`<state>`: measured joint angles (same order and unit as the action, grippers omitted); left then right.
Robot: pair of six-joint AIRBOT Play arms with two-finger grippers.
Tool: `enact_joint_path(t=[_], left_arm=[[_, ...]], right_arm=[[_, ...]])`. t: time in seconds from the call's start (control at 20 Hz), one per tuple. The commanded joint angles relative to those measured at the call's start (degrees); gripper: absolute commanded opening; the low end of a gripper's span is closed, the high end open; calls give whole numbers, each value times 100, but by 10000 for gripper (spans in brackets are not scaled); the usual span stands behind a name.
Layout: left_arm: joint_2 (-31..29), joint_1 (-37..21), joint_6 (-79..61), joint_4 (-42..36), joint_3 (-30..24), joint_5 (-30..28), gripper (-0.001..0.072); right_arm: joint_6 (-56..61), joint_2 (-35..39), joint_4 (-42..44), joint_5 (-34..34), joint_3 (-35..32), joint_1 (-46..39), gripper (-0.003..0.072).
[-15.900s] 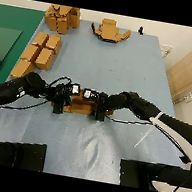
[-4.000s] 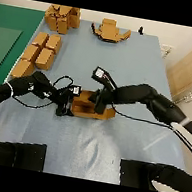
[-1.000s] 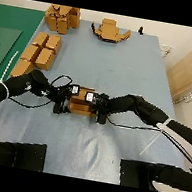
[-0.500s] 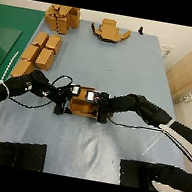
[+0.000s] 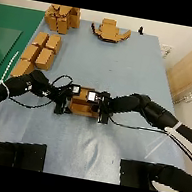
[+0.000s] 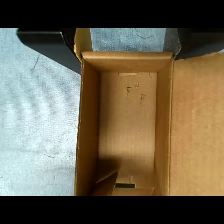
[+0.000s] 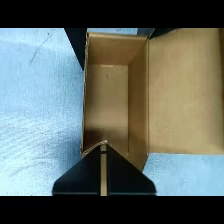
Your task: Fold the box.
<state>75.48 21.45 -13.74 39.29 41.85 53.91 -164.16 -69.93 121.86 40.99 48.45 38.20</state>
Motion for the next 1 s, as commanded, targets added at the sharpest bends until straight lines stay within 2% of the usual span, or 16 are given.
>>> enact_joint_path(t=[0.0, 0.05, 0.2, 0.25, 0.4, 0.55, 0.7, 0.75, 0.85, 0.95], left_arm=[[-2, -2, 15, 20, 2, 20, 294], [0, -2, 28, 20, 2, 20, 294], [-2, -2, 28, 20, 2, 22, 294], [-2, -2, 28, 20, 2, 22, 294], [0, -2, 31, 20, 2, 20, 294], [0, -2, 28, 22, 2, 15, 294], [-2, -2, 28, 20, 2, 22, 294], [-2, -2, 28, 22, 2, 15, 295], [0, -2, 28, 22, 2, 20, 295], [-2, -2, 31, 22, 2, 26, 294]], right_arm=[[28, 291, -24, -52, 7, -7, 3], [190, 378, -101, -79, 4, -50, 2], [1853, 487, -907, -195, 2, -496, 2], [1908, 455, -1108, -160, -11, -654, 2], [1228, 52, -1088, -153, -20, -874, 3], [-151, -450, -229, -136, -17, -826, 15], [-457, -632, -144, -98, -20, -570, 27], [-457, -629, -138, -101, -17, -503, 47], [-455, -627, -131, -81, -17, -431, 179], [-455, -616, -114, 15, 0, -374, 177]])
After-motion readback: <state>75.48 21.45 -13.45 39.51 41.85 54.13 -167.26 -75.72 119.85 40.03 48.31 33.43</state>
